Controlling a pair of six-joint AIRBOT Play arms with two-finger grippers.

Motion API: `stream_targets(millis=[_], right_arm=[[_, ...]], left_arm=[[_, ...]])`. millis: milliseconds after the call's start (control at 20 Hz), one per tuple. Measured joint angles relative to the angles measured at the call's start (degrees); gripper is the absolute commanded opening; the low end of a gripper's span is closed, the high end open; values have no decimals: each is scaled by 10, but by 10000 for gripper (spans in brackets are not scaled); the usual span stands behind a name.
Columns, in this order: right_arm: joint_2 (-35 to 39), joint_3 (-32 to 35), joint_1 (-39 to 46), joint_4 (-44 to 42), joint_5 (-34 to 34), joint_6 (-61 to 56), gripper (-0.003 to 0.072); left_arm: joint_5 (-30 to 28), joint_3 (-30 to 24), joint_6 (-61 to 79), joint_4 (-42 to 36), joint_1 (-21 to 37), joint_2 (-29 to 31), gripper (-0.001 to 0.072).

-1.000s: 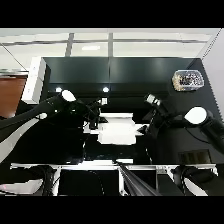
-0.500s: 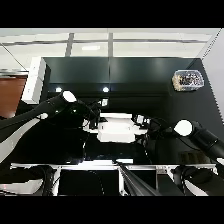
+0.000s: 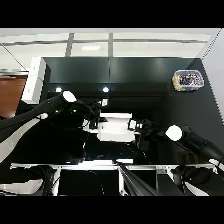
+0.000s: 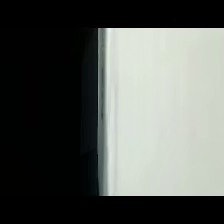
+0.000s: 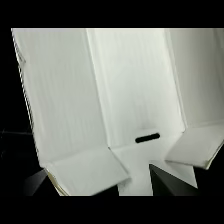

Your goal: Fold the box and place the chain.

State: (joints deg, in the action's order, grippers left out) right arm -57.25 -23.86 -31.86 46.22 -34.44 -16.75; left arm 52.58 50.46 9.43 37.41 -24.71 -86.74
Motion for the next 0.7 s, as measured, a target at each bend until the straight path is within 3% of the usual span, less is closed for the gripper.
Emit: stream_targets(millis=[250,700], right_arm=[[-1,-24,-14,-33,36,0,708],[0,-59,23,11,38,21,708]], left_arm=[[2,0,-8,0,0,0,28],[3,0,-12,-1,0,0,28]])
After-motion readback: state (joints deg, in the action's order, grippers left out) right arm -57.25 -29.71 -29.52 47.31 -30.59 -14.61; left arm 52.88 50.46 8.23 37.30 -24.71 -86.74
